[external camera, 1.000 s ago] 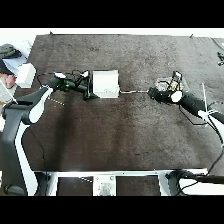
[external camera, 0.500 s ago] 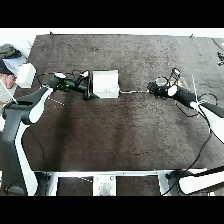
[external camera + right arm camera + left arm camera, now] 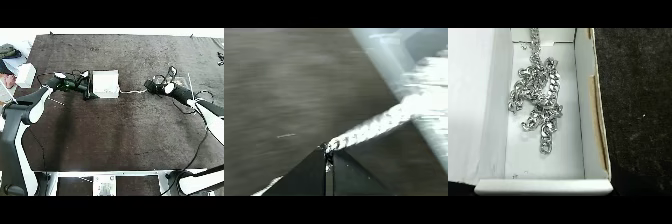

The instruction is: Fold the box and place the chain.

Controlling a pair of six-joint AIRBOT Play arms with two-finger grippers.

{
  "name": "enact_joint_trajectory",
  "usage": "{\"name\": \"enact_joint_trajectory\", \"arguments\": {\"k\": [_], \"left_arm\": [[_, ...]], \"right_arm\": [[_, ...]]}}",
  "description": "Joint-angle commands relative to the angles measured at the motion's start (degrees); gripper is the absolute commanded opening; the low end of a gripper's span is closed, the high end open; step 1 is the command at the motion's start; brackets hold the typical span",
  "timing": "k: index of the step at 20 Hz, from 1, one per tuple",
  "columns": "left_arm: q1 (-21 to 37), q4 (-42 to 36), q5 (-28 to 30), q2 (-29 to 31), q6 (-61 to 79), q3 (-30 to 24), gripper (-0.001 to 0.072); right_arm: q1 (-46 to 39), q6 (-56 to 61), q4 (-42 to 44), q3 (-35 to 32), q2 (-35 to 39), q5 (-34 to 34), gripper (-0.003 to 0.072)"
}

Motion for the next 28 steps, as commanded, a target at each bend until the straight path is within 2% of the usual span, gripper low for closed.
{"name": "enact_joint_trajectory", "arguments": {"k": [1, 3, 7, 12, 18, 21, 23, 24, 25, 26, 28], "left_arm": [[0.0, 0.0, 0.0, 0.0, 0.0, 0.0, 0.0282], [0.0, 0.0, 0.0, 0.0, 0.0, 0.0, 0.0282], [0.0, 0.0, 0.0, 0.0, 0.0, 0.0, 0.0282], [0.0, 0.0, 0.0, 0.0, 0.0, 0.0, 0.0282], [0.0, 0.0, 0.0, 0.0, 0.0, 0.0, 0.0282], [0.0, 0.0, 0.0, 0.0, 0.0, 0.0, 0.0282], [0.0, 0.0, 0.0, 0.0, 0.0, 0.0, 0.0282], [0.0, 0.0, 0.0, 0.0, 0.0, 0.0, 0.0282], [0.0, 0.0, 0.0, 0.0, 0.0, 0.0, 0.0282], [0.0, 0.0, 0.0, 0.0, 0.0, 0.0, 0.0282], [0.0, 0.0, 0.0, 0.0, 0.0, 0.0, 0.0282]], "right_arm": [[6.8, -5.1, 0.0, 0.1, 6.2, 1.0, -0.0011], [12.3, -5.6, 0.1, 0.1, 8.9, -1.2, -0.0011], [20.2, -5.3, 1.0, 0.1, 13.1, -10.6, -0.0012], [26.4, -4.4, 1.8, 2.6, 12.5, -16.1, -0.0013], [29.4, -4.5, 1.3, 15.1, 5.2, -12.5, -0.0012], [29.4, -4.7, -0.2, 16.1, 2.2, -9.0, -0.0012], [29.1, -4.7, -0.2, 16.1, 0.3, -4.1, -0.0011], [28.9, -4.7, -0.9, 16.1, -0.4, -2.3, 0.0027], [28.4, -4.7, -2.5, 16.0, -0.6, -0.8, 0.0233], [27.6, -4.7, -4.1, 16.0, -0.4, 0.6, 0.0274], [25.0, -4.7, -6.2, 15.5, 0.9, 3.7, 0.0274]]}}
